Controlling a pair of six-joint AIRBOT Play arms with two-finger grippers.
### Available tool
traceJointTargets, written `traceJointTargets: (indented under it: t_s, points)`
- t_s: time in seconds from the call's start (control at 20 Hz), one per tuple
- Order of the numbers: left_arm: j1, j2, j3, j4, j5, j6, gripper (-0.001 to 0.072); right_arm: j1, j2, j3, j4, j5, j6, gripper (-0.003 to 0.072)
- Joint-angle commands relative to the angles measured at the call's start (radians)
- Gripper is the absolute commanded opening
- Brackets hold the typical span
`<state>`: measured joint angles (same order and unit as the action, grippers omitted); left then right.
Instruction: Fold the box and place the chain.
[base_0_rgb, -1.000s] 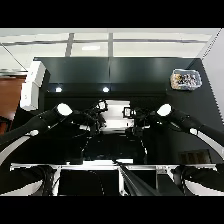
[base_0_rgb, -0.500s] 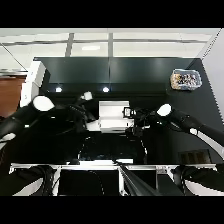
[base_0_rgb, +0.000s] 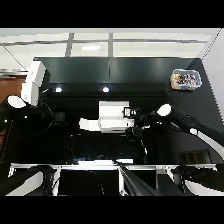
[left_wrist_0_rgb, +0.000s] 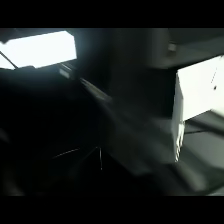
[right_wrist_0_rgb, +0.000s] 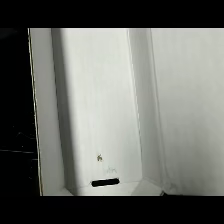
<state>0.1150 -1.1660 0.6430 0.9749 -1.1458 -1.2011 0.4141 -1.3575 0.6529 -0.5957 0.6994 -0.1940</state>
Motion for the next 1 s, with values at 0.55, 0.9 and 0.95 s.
traceJointTargets:
  t_s: [0.55,0.9,0.95]
  points:
    - [-0.249,-0.277,0.115,-0.409,-0.009,0.238,0.0027,0.000,-0.001,0.000,0.000,0.000,0.000,0.0069]
    - [-0.257,-0.276,0.219,-0.412,-0.138,0.225,0.0713,0.000,-0.001,0.000,0.000,0.000,0.000,0.0069]
    - [-0.274,-0.276,0.227,-0.410,-0.143,0.227,0.0697,0.000,-0.001,0.000,0.000,0.000,0.000,0.0069]
